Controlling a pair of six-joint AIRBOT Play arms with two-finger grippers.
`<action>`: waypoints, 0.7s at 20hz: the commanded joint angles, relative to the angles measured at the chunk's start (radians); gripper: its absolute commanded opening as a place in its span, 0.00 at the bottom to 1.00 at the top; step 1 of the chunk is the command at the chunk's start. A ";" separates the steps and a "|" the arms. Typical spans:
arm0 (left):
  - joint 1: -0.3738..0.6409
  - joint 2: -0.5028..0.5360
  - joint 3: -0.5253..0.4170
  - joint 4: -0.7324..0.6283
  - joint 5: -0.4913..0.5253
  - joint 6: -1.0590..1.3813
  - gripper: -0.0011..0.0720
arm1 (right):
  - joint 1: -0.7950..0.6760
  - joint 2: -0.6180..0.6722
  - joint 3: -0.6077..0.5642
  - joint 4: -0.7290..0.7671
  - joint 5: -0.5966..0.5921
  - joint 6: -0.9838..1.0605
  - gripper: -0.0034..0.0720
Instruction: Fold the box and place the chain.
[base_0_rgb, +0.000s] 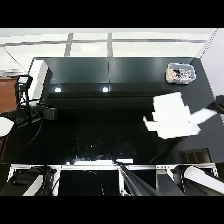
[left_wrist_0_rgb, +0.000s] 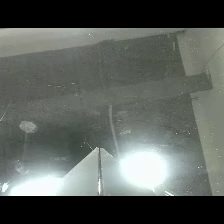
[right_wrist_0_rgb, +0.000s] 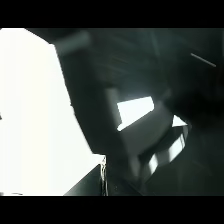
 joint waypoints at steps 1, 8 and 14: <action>0.000 0.000 0.000 0.000 -0.001 0.000 0.05 | 0.182 0.179 -0.169 0.203 -0.228 -0.003 0.06; -0.001 -0.096 0.000 -0.180 0.039 0.002 0.05 | 0.753 0.392 -0.692 0.672 -0.889 0.000 0.06; 0.000 -0.377 0.084 -0.615 -0.040 0.257 0.29 | 1.078 0.391 -0.780 0.708 -1.124 0.016 0.06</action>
